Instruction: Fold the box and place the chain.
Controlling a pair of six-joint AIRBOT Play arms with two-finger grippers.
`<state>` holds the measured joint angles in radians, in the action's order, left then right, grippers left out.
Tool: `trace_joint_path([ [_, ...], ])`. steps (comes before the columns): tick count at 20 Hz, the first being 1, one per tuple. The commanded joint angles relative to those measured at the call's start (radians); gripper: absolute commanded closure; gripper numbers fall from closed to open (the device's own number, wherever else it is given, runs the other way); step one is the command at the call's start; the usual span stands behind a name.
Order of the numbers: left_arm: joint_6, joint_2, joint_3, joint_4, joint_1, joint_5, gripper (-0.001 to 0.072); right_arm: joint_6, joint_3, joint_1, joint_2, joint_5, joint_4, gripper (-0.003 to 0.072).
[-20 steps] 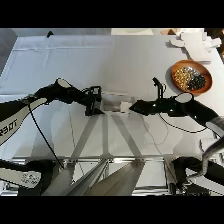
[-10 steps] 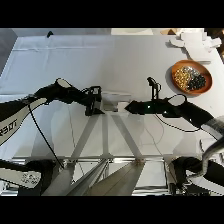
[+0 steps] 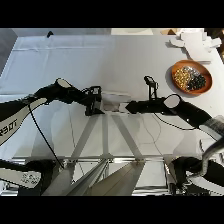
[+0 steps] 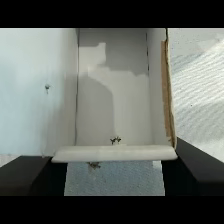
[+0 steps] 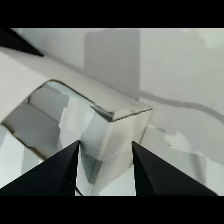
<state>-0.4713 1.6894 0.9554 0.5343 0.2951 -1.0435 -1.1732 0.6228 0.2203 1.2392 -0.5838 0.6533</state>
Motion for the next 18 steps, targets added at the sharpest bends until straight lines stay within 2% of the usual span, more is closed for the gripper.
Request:
trace_joint_path([
  [1,0.0,0.001,0.0,0.0,0.0,0.0,0.0389,-0.107,0.007,0.007,-0.001,0.01,0.109,0.0366],
  [7,0.0,0.001,0.0,0.0,0.0,0.0,0.0389,-0.33,0.085,0.103,-0.001,0.014,0.394,0.0357],
  [9,0.0,0.001,0.0,0.0,0.0,0.0,0.0389,-0.382,0.122,0.126,0.002,0.001,0.422,0.0247],
  [11,0.0,0.001,0.0,0.0,0.0,0.0,0.0389,-0.457,0.149,0.14,0.015,-0.012,0.464,0.0202],
  [15,0.0,0.001,0.0,0.0,0.0,0.0,0.0389,-0.68,0.195,0.171,0.06,-0.11,0.663,0.0198],
  [18,0.0,0.001,0.0,0.0,0.0,0.0,0.0389,-0.832,0.212,0.204,0.078,-0.138,0.815,0.0198],
])
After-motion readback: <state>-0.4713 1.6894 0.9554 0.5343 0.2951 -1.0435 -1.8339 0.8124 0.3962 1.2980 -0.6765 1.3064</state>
